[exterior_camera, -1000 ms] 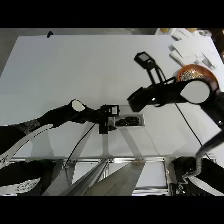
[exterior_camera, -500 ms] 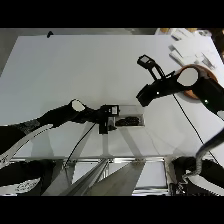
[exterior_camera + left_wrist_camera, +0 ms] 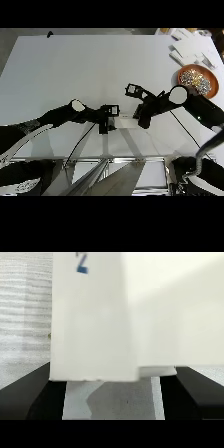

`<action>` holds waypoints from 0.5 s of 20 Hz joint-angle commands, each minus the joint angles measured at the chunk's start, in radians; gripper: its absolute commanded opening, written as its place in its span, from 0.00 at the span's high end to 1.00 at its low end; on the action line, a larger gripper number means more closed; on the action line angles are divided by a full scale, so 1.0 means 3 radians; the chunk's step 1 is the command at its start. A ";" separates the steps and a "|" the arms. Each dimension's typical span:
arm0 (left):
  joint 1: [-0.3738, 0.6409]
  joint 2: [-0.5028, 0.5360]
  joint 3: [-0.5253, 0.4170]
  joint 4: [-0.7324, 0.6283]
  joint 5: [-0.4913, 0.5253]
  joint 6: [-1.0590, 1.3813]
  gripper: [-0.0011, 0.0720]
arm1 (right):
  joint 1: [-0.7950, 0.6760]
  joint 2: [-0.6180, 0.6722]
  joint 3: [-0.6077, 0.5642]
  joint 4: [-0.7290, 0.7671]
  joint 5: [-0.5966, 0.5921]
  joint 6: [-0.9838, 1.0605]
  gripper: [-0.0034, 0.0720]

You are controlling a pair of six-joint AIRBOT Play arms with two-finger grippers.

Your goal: Fold the box and place the chain.

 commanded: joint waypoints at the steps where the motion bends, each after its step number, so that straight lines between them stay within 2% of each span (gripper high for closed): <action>1: -0.0001 0.0003 -0.0001 0.0001 0.0001 0.0003 0.55 | 0.0134 0.0088 -0.0089 -0.0013 -0.0031 -0.0111 0.75; 2: -0.0001 0.0003 -0.0001 0.0000 0.0001 0.0001 0.55 | 0.0169 0.0116 -0.0089 -0.0022 -0.0060 -0.0111 0.62; 10: -0.0001 0.0003 -0.0001 0.0001 0.0001 0.0001 0.55 | 0.0526 0.0178 -0.0090 -0.0080 -0.0132 -0.0595 0.61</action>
